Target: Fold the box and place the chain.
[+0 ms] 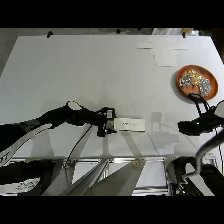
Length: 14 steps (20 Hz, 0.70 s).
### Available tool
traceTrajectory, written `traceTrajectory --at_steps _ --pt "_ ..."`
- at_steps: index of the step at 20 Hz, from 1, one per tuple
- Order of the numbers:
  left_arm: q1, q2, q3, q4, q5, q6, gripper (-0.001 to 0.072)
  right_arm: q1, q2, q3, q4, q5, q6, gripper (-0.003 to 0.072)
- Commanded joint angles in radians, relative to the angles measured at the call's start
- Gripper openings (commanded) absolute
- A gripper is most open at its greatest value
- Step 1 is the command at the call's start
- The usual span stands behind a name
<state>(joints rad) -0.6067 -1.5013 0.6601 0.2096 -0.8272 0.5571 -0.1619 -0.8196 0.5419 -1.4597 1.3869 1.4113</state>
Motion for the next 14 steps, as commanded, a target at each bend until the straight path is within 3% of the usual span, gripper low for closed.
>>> traceTrajectory --at_steps 1,12,13,14 --pt "0.000 0.000 0.001 0.000 0.000 0.000 0.0212 -0.002 0.001 -0.001 0.010 0.001 0.005 0.0016" --pt "0.019 0.029 0.001 0.011 -0.003 -0.002 0.0198 -0.002 0.001 -0.001 0.010 0.002 0.005 0.0016" --pt "0.030 0.050 0.001 0.013 -0.003 -0.016 0.0158 -0.002 0.001 0.000 0.010 0.002 0.005 0.0016" --pt "0.045 0.078 0.001 0.020 -0.003 -0.042 0.0018 -0.002 0.001 -0.001 0.009 0.002 0.005 0.0016"
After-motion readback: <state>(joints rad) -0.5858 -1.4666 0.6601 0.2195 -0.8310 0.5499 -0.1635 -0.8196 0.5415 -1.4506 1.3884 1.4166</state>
